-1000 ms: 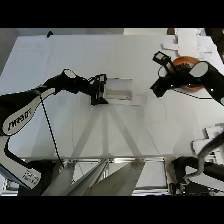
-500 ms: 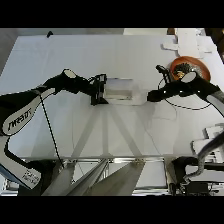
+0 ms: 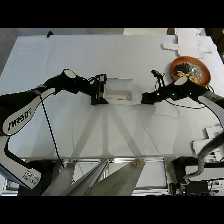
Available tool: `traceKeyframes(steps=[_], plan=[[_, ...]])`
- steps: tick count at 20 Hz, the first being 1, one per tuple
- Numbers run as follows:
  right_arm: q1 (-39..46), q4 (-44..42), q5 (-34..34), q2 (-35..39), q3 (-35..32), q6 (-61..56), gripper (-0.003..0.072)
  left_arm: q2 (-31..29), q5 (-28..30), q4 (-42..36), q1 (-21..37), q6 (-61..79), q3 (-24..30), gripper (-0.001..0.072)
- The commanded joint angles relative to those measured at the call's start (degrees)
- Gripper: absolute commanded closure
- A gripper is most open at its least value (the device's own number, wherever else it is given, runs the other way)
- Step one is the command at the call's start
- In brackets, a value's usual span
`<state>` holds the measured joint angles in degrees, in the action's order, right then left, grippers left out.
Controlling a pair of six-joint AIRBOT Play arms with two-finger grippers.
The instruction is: Fold the box and place the chain.
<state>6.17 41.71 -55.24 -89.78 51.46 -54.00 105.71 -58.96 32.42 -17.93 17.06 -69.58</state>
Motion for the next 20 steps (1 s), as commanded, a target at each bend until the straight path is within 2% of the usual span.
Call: traceKeyframes(steps=[1,3,4,5,15,16,18,20], plan=[[-0.2,-3.3,-0.8,1.7,0.0,0.5,0.0676,0.0,0.0,0.0,0.0,0.0,0.0,0.0435],[-0.2,-3.7,-0.7,3.6,0.0,0.5,0.0651,0.0,0.0,0.0,0.0,0.0,0.0,0.0435],[-0.2,-3.9,-0.7,4.4,0.0,0.5,0.0554,0.0,0.0,0.0,0.0,0.0,0.0,0.0435],[-0.2,-4.5,-0.7,5.0,0.0,0.5,0.0493,0.0,0.0,0.0,0.0,0.0,0.0,0.0435],[-2.2,-7.7,1.8,5.9,0.0,5.0,0.0479,0.0,0.0,0.0,0.0,0.0,0.0,0.0435],[-2.6,-7.7,2.2,5.9,0.0,5.0,0.0459,0.0,0.0,0.0,0.0,0.0,0.0,0.0435],[-2.9,-7.7,2.8,5.9,0.0,5.0,0.0296,0.0,0.0,0.0,0.0,0.0,0.0,0.0435],[-2.9,-7.8,3.2,6.0,0.0,4.9,0.0292,0.0,0.0,0.0,0.0,0.0,0.0,0.0435]])
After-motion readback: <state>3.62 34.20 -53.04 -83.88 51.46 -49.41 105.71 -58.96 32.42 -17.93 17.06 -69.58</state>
